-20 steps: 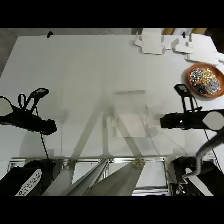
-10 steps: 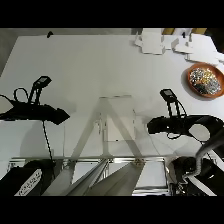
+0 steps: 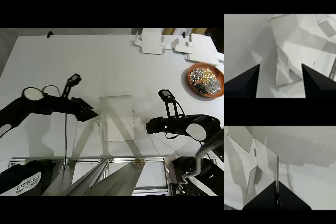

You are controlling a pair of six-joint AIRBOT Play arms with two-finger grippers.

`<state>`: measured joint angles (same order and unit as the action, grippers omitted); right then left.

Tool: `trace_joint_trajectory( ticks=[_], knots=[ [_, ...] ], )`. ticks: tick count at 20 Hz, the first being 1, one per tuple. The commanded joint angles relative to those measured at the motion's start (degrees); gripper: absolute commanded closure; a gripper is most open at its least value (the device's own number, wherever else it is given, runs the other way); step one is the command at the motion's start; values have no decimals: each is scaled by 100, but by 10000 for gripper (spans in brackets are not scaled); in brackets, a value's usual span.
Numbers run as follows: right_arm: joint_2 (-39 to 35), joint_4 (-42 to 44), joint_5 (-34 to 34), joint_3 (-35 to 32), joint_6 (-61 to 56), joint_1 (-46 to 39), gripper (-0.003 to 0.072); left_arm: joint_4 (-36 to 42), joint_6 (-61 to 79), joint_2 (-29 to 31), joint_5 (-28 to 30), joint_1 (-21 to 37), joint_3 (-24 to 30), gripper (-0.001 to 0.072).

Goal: Fold the box and place the chain.

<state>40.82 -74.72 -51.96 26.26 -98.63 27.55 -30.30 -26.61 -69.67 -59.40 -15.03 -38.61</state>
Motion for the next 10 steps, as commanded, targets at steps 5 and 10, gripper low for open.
trace_joint_trajectory(
  ticks=[5, 10],
  knots=[
    [4, 15, -157, -2, -17, 7, 666, 927, 1274, -1821, -297, -509, -1014, 127],
    [4, 17, -153, -2, -39, 7, 666, 935, 1488, -2382, -953, -581, -1058, 211]
  ],
)
